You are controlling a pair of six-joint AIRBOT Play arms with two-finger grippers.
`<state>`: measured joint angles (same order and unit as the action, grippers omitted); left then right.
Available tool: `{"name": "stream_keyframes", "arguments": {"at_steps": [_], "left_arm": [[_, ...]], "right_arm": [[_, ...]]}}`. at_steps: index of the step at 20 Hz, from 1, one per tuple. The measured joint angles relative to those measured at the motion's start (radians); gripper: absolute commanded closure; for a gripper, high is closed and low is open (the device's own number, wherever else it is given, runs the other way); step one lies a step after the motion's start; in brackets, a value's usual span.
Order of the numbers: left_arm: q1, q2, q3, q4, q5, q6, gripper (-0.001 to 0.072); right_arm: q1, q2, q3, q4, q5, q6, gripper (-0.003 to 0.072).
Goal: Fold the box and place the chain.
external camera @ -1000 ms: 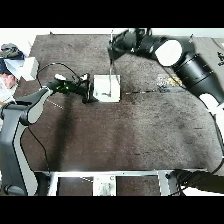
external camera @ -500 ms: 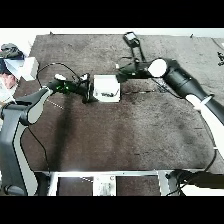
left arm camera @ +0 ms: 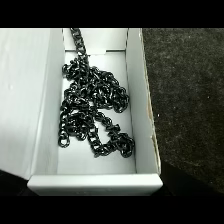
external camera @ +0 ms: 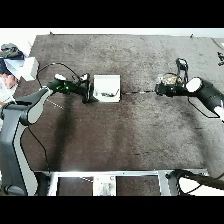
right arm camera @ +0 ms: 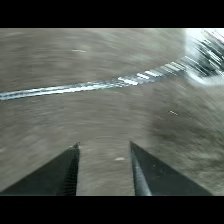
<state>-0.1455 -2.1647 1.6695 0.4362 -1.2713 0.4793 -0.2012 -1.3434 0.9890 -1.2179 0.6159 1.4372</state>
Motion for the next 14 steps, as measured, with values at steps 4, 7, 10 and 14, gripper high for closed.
{"name": "stream_keyframes", "arguments": {"at_steps": [4, 7, 10, 14], "left_arm": [[0.0, 0.0, 0.0, 0.0, 0.0, 0.0, 0.0294], [0.0, 0.0, 0.0, 0.0, 0.0, 0.0, 0.0294], [0.0, 0.0, 0.0, 0.0, 0.0, 0.0, 0.0294], [0.0, 0.0, 0.0, 0.0, 0.0, 0.0, 0.0294]], "right_arm": [[-0.018, -0.087, -0.043, 0.153, -0.177, -0.018, 0.0274], [-0.001, -0.163, -0.046, 0.257, -0.294, -0.042, 0.0274], [0.003, -0.235, -0.013, 0.317, -0.361, -0.05, 0.0274], [0.008, -0.3, 0.042, 0.357, -0.395, -0.051, 0.0533]]}}
